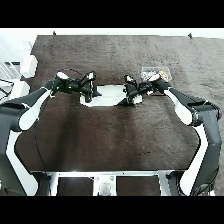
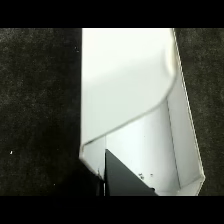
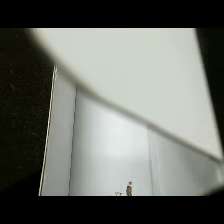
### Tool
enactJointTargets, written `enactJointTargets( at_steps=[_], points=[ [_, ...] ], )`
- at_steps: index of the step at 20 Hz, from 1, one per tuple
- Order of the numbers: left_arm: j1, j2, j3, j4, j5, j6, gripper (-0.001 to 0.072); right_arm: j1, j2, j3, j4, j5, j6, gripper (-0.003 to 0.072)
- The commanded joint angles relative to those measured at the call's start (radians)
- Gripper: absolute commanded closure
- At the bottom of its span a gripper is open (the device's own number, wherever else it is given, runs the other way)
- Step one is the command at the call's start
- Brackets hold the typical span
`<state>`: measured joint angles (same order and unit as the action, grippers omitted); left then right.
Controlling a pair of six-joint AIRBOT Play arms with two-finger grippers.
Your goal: Fold the box and place the chain.
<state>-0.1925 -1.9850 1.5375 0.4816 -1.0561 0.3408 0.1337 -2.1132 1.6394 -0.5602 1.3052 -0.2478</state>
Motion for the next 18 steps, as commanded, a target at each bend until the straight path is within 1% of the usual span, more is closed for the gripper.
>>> enactJointTargets(
  at_steps=[1,8,10,11,18],
  points=[
    [-0.001,-0.001,0.001,0.000,0.000,0.000,0.0689,0.000,-0.001,0.002,-0.014,0.001,0.007,0.0108],
    [-0.001,-0.001,0.001,0.000,0.000,0.000,0.0688,-0.002,-0.001,0.002,-0.020,0.001,0.013,0.0117],
    [-0.001,-0.001,0.001,0.000,0.000,0.000,0.0689,-0.008,-0.001,0.002,-0.020,0.001,0.031,0.0112],
    [-0.001,-0.001,0.001,0.000,0.000,0.000,0.0689,-0.010,-0.001,0.002,-0.020,0.002,0.030,0.0084],
    [-0.001,-0.001,0.001,0.000,0.000,0.000,0.0689,-0.011,-0.001,0.002,-0.024,0.001,0.031,0.0087]
  ],
)
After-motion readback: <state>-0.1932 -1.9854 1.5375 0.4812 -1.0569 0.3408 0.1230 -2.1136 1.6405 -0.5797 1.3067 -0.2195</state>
